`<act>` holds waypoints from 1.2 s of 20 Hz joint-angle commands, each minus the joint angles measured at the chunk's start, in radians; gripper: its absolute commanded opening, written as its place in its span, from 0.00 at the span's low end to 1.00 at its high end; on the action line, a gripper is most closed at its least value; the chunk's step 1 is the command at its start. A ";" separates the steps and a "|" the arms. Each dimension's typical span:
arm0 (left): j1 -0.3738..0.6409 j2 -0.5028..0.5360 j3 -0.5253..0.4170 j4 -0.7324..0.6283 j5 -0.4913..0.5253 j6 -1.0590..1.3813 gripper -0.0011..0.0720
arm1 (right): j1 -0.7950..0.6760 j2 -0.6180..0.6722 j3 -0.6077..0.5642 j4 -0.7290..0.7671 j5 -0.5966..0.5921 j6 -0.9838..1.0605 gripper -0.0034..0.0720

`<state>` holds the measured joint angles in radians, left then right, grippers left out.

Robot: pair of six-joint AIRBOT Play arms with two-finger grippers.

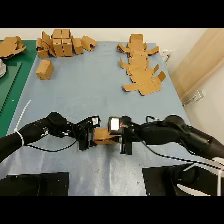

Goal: Fold the box.

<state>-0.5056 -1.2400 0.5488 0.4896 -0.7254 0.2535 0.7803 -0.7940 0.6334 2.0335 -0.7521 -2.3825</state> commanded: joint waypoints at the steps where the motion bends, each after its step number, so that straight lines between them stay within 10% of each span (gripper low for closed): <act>1: 0.000 0.000 0.001 0.000 0.000 0.000 0.67 | 0.000 0.099 -0.011 0.042 -0.037 0.644 0.05; 5: 0.000 0.000 0.001 0.000 0.000 -0.001 0.67 | 0.000 0.096 -0.108 0.249 -0.012 0.831 0.04; 10: 0.000 0.000 0.001 0.000 0.000 0.000 0.67 | 0.000 0.051 -0.276 0.528 0.356 0.830 0.04; 24: 0.000 0.000 0.001 0.000 0.000 0.000 0.67 | 0.041 -0.116 -0.233 0.527 0.475 0.826 0.04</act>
<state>-0.5056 -1.2400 0.5488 0.4892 -0.7254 0.2527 0.7990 -0.8936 0.3992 2.5610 -0.2874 -1.5570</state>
